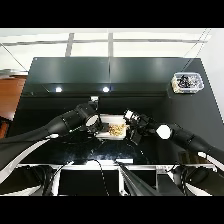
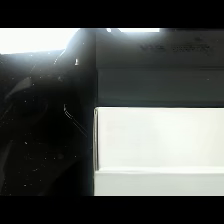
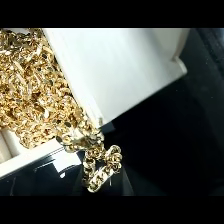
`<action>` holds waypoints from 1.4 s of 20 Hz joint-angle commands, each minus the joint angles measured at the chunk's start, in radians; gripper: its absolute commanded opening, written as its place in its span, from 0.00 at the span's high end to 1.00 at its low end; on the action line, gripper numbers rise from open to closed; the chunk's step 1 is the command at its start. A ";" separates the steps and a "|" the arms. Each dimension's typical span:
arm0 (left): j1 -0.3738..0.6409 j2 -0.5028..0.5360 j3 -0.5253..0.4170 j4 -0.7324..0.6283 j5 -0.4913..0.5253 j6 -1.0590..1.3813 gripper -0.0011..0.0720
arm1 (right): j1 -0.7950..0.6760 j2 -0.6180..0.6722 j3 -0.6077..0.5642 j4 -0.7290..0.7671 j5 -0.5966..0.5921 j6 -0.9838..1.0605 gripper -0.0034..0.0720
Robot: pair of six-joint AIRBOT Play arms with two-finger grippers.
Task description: Fold the box and place the chain.
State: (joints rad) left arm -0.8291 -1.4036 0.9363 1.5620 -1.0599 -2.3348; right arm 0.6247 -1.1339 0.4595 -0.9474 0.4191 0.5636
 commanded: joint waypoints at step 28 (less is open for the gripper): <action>0.000 -0.001 0.000 0.011 -0.011 0.000 0.94 | 0.001 0.169 0.309 0.169 0.431 0.450 0.93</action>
